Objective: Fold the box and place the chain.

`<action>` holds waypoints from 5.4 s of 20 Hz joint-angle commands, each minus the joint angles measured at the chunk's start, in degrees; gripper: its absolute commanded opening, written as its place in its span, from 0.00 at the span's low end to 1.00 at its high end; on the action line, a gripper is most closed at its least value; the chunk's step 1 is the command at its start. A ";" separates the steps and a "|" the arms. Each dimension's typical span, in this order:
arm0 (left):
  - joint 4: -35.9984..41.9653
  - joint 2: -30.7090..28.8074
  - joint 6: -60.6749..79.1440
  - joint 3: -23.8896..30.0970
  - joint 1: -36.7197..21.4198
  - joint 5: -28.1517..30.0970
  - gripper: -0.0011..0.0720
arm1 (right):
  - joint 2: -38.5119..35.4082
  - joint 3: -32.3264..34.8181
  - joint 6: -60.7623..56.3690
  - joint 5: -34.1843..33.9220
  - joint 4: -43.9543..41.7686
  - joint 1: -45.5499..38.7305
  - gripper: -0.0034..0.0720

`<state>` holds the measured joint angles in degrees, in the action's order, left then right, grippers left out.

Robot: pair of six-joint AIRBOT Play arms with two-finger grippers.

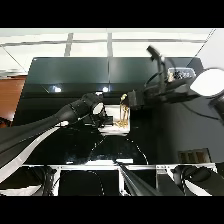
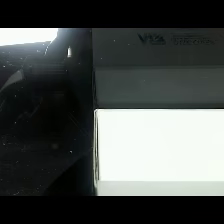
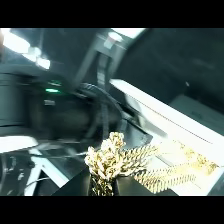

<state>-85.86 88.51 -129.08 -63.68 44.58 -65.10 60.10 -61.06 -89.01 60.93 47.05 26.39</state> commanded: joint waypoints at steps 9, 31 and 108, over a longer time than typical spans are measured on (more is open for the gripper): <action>0.02 0.00 0.02 0.00 0.00 0.11 0.05 | 3.91 4.66 -0.50 -1.68 3.87 -2.69 0.46; 8.96 -38.75 22.99 26.97 -22.23 10.82 0.81 | 1.14 4.66 1.25 1.33 7.91 -6.03 0.46; 51.82 -10.97 144.67 25.83 -21.00 16.94 0.58 | 13.44 6.93 68.67 -1.09 3.10 3.02 0.52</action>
<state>-33.98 77.49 15.49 -37.87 23.53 -48.07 73.52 -54.35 -20.51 59.86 49.60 29.23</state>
